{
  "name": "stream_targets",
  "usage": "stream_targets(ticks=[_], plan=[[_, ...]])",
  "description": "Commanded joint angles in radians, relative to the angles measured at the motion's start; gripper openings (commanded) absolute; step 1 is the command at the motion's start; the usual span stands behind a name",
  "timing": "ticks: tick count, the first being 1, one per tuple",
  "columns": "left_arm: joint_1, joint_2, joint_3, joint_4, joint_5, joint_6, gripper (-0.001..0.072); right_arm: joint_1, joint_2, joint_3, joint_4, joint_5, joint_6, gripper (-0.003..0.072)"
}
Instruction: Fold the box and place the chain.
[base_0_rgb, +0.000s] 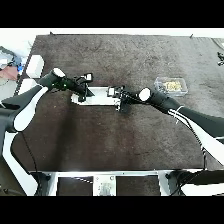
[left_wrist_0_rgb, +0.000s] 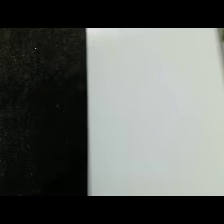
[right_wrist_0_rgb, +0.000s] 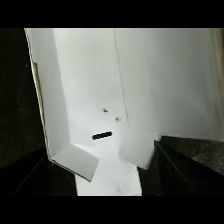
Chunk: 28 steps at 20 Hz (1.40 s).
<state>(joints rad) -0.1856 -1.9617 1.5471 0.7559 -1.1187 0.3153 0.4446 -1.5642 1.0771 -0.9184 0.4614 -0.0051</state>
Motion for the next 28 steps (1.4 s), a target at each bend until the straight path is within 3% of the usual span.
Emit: stream_targets(ticks=[1, 15, 22, 28], plan=[[0.0, -0.001, 0.0, 0.003, 0.0, 0.0, 0.0014, -0.018, -0.001, 0.036, 0.013, 0.025, -0.021, 0.072], [0.0, -0.001, 0.0, 0.003, 0.0, 0.0, 0.0014, -0.084, -0.152, 0.219, 0.097, 0.256, -0.019, 0.072], [0.0, -0.001, 0.0, 0.002, 0.0, 0.0, 0.0014, -0.101, -0.175, 0.227, 0.153, 0.294, -0.065, 0.072], [0.0, -0.001, 0.0, 0.002, 0.0, 0.0, 0.0014, -0.161, -0.238, 0.23, 0.348, 0.375, -0.213, 0.072]])
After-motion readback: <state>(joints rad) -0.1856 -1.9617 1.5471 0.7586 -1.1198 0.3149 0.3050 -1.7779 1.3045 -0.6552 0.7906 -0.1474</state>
